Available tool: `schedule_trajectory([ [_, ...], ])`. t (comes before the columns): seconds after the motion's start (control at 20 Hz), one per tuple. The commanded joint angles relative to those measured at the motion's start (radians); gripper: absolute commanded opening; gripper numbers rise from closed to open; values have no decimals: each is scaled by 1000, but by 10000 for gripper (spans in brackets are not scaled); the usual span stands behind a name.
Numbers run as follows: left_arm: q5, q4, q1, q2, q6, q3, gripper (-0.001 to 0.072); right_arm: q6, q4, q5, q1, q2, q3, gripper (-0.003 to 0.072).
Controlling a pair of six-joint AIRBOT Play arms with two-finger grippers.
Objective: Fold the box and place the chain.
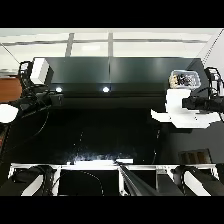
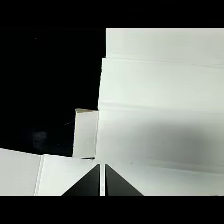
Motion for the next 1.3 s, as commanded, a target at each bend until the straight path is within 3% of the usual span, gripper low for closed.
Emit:
schedule_trajectory([
  [0.0,-7,0,0,-3,0,0,26,0,0,0,0,0,-1,38],
  [0.7,-6,-45,0,-3,0,0,26,1,5,0,0,0,-1,38],
  [0.95,4,-45,-4,-3,0,0,29,0,93,-2,0,0,-1,38],
  [1.0,18,-41,-4,-3,0,0,54,0,108,-2,0,0,-1,38],
  [1.05,38,-37,-4,-3,0,0,237,0,121,-11,0,0,-1,38],
  [1.1,66,-38,-4,-3,0,0,542,0,121,-31,0,0,-1,42],
  [1.15,86,-38,-4,-3,-4,0,707,0,119,-48,0,0,-1,301],
  [1.2,94,-37,-4,-3,-3,0,707,0,119,-48,0,0,-1,712],
  [1.25,97,-37,-4,-3,-3,0,707,-4,116,-56,0,0,-1,701],
])
